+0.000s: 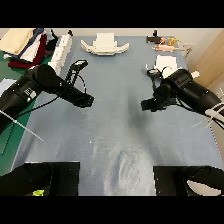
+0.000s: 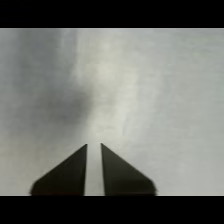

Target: Fold the box.

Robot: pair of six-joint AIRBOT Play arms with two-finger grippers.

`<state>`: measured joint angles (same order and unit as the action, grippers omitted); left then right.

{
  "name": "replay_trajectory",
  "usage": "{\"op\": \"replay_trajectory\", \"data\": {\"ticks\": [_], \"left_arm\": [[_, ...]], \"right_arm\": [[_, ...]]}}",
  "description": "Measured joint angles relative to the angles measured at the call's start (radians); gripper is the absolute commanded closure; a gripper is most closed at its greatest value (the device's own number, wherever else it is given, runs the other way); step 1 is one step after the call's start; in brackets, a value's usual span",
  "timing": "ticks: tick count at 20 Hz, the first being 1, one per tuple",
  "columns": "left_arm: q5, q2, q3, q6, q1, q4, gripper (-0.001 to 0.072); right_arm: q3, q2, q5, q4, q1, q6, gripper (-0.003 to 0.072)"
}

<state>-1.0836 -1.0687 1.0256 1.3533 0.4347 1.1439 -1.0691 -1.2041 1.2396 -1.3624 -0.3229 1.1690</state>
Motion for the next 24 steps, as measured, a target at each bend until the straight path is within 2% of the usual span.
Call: {"op": "replay_trajectory", "data": {"ticks": [1,2,3,4,9,14,18,23,24], "left_arm": [[0.0,0.0,0.0,-0.001,0.0,0.0,0.0696],[0.0,0.0,0.0,-0.002,0.0,0.0,0.0696],[0.0,0.0,0.0,-0.002,0.0,0.0,0.0696],[0.0,0.0,0.0,-0.003,0.0,0.0,0.0696],[0.001,0.0,0.0,-0.003,0.0,0.0,0.0696],[0.001,0.0,0.0,-0.003,0.0,0.0,0.0696],[0.001,0.0,0.0,-0.003,0.0,0.0,0.0696],[0.001,0.0,0.0,-0.003,0.0,0.0,0.0696],[0.001,0.0,0.0,-0.003,0.0,0.0,0.0696]], "right_arm": [[-0.035,-0.014,0.011,0.017,0.04,0.0,0.0441],[-0.077,-0.031,0.023,0.027,0.089,0.007,0.0333],[-0.132,-0.054,0.026,0.04,0.153,0.027,0.0187],[-0.189,-0.082,0.031,0.045,0.222,0.049,0.0175],[-0.494,-0.304,-0.001,-0.037,0.635,0.144,0.0176],[-0.683,-0.547,-0.095,-0.301,0.946,0.239,0.0176],[-0.753,-0.681,-0.207,-0.505,1.038,0.391,0.0184],[-0.827,-0.796,-0.269,-0.738,1.05,0.579,0.0193],[-0.846,-0.815,-0.279,-0.767,1.048,0.601,0.0265]]}}
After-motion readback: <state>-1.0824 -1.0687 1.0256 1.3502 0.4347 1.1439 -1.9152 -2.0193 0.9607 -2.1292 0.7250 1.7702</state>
